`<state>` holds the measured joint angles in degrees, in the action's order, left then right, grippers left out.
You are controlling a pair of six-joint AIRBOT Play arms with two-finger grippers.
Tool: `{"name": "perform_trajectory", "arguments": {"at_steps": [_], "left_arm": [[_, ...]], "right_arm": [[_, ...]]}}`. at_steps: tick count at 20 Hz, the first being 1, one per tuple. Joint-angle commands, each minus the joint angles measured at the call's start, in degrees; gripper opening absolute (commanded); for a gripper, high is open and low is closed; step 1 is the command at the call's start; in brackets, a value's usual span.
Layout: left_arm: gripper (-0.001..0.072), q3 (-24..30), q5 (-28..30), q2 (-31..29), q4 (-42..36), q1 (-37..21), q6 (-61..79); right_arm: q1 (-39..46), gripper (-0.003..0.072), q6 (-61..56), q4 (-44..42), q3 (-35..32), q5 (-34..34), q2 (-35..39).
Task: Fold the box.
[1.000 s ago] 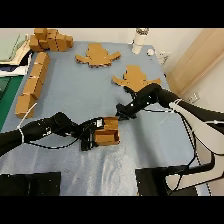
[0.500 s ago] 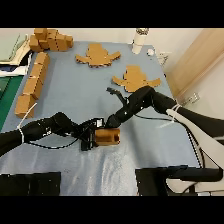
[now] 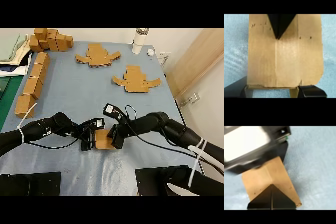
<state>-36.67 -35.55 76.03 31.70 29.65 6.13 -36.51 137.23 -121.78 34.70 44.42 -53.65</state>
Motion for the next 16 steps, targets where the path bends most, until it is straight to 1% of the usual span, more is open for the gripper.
{"name": "perform_trajectory", "arguments": {"at_steps": [1,2,3,4,6,8,10,12,14,16], "left_arm": [[0.052,0.0,0.0,0.0,0.0,0.0,0.0],[0.0521,0.0,0.0,0.0,0.0,0.0,0.0],[0.0521,0.0,0.0,0.0,0.0,0.0,0.0],[0.052,0.0,0.0,0.0,0.0,0.0,0.0],[0.052,0.0,0.0,0.0,0.0,0.0,0.0],[0.0521,0.0,0.0,0.0,0.0,0.0,0.0],[0.0521,0.0,0.0,0.0,0.0,0.0,0.0],[0.052,0.0,0.0,0.0,0.0,0.0,0.0],[0.052,0.0,0.0,0.0,0.0,0.0,0.0],[0.0521,0.0,0.0,0.0,0.0,0.0,0.0]], "right_arm": [[-5.1,0.0144,3.1,6.4,-3.0,-6.4,4.3],[-6.0,0.0319,3.5,6.5,-3.0,-6.2,4.7],[-6.9,0.0425,4.8,6.6,-3.0,-5.9,4.9],[-7.4,0.0452,6.1,6.6,-3.0,-5.8,4.9],[-7.7,0.0455,9.1,7.8,-3.0,-6.8,4.7],[-8.1,0.0511,9.4,12.6,-3.0,-9.1,4.0],[-9.0,0.0511,9.4,16.5,-3.0,-10.6,3.6],[-11.2,0.0525,9.2,17.3,-3.1,-10.8,3.7],[-14.2,0.0525,6.7,19.9,-3.3,-11.0,3.8],[-16.9,0.0525,1.0,25.8,-4.3,-11.5,3.8]]}}
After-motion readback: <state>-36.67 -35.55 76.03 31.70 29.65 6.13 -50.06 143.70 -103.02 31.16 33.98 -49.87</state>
